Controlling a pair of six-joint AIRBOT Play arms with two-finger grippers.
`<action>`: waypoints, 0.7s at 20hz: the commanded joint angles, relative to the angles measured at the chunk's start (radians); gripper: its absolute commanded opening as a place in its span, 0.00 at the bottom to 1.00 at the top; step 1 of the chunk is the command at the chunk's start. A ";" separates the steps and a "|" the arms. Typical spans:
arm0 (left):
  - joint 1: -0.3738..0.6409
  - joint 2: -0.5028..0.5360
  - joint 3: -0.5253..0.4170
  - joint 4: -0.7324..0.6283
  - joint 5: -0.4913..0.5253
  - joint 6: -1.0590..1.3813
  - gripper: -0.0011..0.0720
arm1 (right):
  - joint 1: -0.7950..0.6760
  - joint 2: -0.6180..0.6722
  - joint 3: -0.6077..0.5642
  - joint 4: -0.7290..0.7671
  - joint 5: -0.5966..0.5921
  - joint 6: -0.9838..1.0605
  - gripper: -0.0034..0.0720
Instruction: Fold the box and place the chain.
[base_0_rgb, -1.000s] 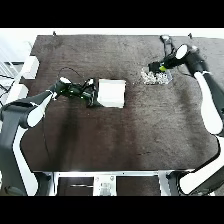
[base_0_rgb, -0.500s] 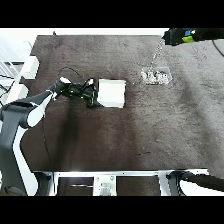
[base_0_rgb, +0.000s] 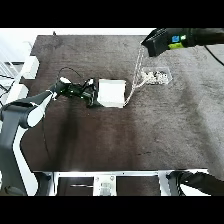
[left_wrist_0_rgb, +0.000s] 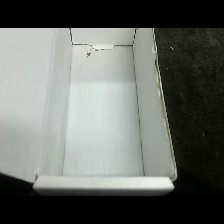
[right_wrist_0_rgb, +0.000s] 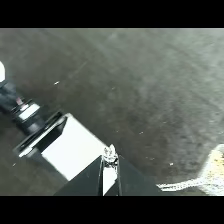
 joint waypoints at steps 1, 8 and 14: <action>0.000 0.000 0.000 0.001 0.000 0.000 0.87 | 0.035 0.005 -0.017 0.005 -0.009 0.002 0.05; 0.000 0.000 0.000 0.000 0.000 0.000 0.87 | 0.105 0.005 -0.017 0.031 -0.138 -0.021 0.05; 0.000 0.000 0.000 0.000 0.000 0.000 0.87 | 0.134 0.005 -0.017 0.031 -0.253 -0.021 0.05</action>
